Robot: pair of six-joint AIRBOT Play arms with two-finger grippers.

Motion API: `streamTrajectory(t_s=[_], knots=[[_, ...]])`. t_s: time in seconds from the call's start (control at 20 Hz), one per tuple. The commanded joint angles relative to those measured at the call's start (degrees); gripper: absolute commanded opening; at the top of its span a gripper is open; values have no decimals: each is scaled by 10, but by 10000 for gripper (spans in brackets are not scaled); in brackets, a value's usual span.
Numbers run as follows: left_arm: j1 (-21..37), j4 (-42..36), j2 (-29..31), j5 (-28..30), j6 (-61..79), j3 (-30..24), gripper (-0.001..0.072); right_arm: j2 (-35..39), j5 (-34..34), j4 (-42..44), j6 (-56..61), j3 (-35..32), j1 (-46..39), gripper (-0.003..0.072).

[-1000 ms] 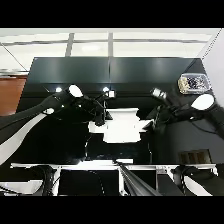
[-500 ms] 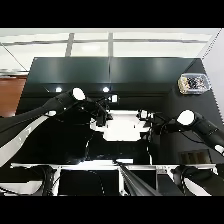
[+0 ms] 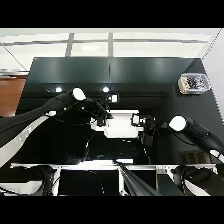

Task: Fold the box and place the chain.

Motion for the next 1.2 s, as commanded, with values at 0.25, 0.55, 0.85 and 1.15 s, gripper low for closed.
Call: streamTrajectory(t_s=[0.25, 0.55, 0.85, 1.15], knots=[[1, 0, 0, 0, 0, 0, 28, 1, -47, -36, -3, 44, 5, 630], [1, 0, 0, 0, 0, 0, 28, 1, -58, -32, -32, 54, -15, 628], [1, 1, 0, 0, 0, 0, 28, 1, -56, -12, -42, 67, -42, 628], [1, 1, 0, 0, 0, 0, 28, -28, 4, 86, -102, 64, -49, 628]])
